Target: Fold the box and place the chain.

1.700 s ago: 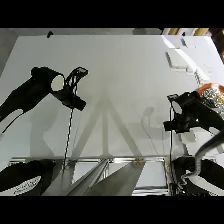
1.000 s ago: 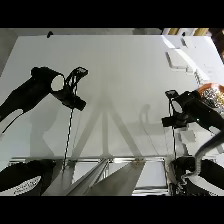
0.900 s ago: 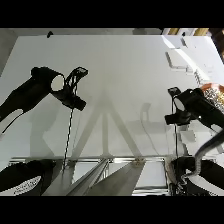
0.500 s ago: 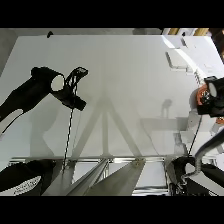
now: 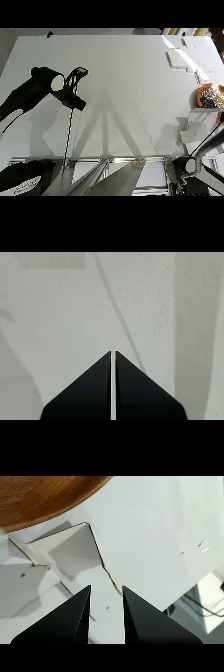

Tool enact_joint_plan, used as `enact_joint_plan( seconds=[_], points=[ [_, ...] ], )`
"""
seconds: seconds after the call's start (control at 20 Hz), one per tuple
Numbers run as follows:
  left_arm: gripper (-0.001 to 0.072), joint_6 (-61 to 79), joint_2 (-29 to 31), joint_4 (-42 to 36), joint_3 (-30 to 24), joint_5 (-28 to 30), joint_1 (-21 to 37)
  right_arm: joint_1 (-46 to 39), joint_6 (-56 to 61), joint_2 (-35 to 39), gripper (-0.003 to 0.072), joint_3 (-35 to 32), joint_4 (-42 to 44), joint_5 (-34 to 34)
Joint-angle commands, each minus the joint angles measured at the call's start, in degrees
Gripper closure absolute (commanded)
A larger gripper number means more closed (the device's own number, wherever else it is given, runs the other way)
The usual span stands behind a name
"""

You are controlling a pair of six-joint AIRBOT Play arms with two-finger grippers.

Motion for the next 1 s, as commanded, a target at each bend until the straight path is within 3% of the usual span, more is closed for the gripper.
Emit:
enact_joint_plan(
  seconds=[0.0, 0.05, 0.1, 0.35, 0.4, 0.45, 0.5, 0.8, 0.95],
  points=[
    [0.0678, 0.00, 0.04, 0.00, -0.02, 0.02, 0.02, -5.55, -5.31, -0.59, 0.0355, 0.07, 2.75, -1.75],
    [0.0678, 0.00, 0.04, 0.00, -0.02, 0.00, 0.02, -6.40, -6.60, -0.63, 0.0086, 0.07, 2.99, -2.21],
    [0.0678, 0.00, 0.04, 0.00, -0.02, 0.00, 0.02, -7.04, -6.75, -0.63, 0.0003, 0.07, 2.93, -2.97],
    [0.0678, 0.00, 0.04, 0.00, -0.02, 0.00, 0.02, -10.67, -8.70, -1.73, 0.0054, 0.07, 2.95, -4.46],
    [0.0678, 0.00, 0.04, 0.00, -0.02, 0.02, 0.02, -11.45, -9.81, -2.40, 0.0067, 0.07, 3.13, -5.38],
    [0.0678, 0.00, 0.04, 0.00, -0.02, 0.00, 0.02, -12.07, -12.31, -3.08, 0.0171, 0.07, 4.20, -6.54],
    [0.0678, 0.00, 0.07, 0.00, -0.02, 0.02, 0.02, -12.33, -15.08, -3.50, 0.0230, 0.04, 6.12, -7.48],
    [0.0678, 0.00, 0.04, 0.00, -0.02, 0.02, 0.02, -12.35, -20.48, -8.02, 0.0281, 0.04, 6.64, -10.69],
    [0.0678, 0.00, 0.07, 0.00, -0.02, 0.02, 0.02, -11.85, -23.74, -8.61, 0.0601, 0.07, 9.60, -9.11]
  ],
)
